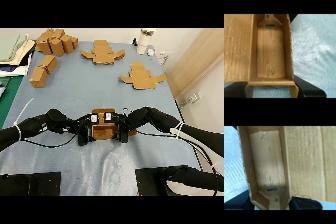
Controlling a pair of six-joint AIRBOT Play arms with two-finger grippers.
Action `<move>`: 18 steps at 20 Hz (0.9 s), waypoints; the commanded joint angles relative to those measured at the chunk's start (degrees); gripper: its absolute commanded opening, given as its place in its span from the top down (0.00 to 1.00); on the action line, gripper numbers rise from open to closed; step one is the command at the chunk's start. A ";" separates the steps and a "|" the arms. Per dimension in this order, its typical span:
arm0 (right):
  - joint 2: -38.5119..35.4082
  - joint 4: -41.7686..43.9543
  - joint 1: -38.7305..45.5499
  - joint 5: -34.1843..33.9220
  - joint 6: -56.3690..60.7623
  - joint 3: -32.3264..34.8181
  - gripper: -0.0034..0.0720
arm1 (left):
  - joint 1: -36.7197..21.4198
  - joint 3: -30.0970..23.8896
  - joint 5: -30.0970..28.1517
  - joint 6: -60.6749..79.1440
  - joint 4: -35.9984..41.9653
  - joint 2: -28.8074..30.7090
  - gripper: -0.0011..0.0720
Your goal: Fold the box.
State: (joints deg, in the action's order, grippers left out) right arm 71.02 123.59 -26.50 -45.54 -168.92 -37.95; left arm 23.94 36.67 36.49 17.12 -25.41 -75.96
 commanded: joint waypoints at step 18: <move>-8.02 -14.19 2.38 -5.53 19.30 -0.13 0.00 | 0.00 0.00 -0.02 -0.02 -0.04 -0.04 0.35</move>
State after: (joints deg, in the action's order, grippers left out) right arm 66.04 116.05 -25.10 -47.57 -159.13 -38.04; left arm 23.94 36.67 36.47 17.06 -25.43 -75.96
